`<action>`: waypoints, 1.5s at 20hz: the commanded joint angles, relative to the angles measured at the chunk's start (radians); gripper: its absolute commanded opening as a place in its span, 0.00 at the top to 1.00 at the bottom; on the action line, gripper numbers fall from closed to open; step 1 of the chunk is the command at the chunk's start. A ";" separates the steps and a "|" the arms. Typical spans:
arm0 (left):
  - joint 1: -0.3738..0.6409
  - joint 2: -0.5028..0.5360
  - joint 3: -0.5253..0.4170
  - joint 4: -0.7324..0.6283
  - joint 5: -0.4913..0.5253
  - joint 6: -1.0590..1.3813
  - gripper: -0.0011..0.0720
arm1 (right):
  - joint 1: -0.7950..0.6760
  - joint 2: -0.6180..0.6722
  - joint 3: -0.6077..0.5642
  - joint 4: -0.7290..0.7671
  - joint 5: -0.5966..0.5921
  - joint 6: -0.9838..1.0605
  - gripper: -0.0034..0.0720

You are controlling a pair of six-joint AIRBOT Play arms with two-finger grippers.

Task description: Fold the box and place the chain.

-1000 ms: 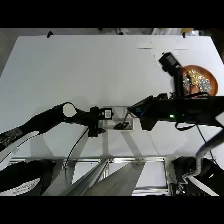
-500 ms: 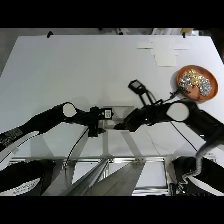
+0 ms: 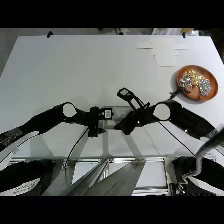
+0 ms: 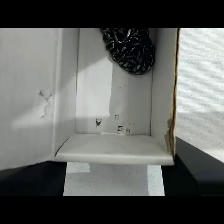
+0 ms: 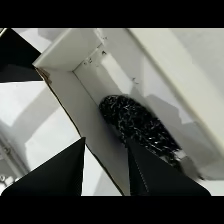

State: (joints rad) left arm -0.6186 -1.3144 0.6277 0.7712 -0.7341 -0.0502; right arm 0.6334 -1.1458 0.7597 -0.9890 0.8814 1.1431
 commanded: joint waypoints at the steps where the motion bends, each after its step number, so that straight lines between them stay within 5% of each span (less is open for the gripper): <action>1: 0.000 0.001 0.001 0.000 0.000 0.000 0.56 | -0.087 -0.003 0.123 -0.039 0.232 -0.005 0.56; 4: 0.000 0.001 0.001 0.000 0.000 0.000 0.56 | -0.180 0.036 0.227 -0.096 0.304 -0.004 0.61; 6: 0.000 0.001 0.001 0.000 0.000 0.000 0.56 | -0.255 0.074 0.244 -0.106 0.231 -0.003 0.69; 9: 0.000 0.001 0.001 0.000 0.000 0.000 0.56 | -0.373 0.066 0.244 -0.134 0.148 0.043 0.69; 13: 0.000 0.001 0.001 0.000 0.000 0.000 0.56 | -0.426 -0.031 0.238 -0.378 0.170 0.247 0.69; 15: 0.000 0.001 0.001 0.000 0.000 0.000 0.56 | -0.425 -0.098 0.237 -0.441 0.201 0.299 0.68; 17: 0.000 0.001 0.001 0.000 0.000 0.000 0.56 | -0.424 -0.155 0.235 -0.441 0.214 0.298 0.46; 18: 0.000 0.001 0.001 0.000 0.000 0.000 0.56 | -0.422 -0.174 0.228 -0.441 0.205 0.299 0.45; 30: 0.000 0.001 0.001 0.000 0.000 0.000 0.56 | -0.423 -0.246 0.148 -0.456 0.109 0.379 0.51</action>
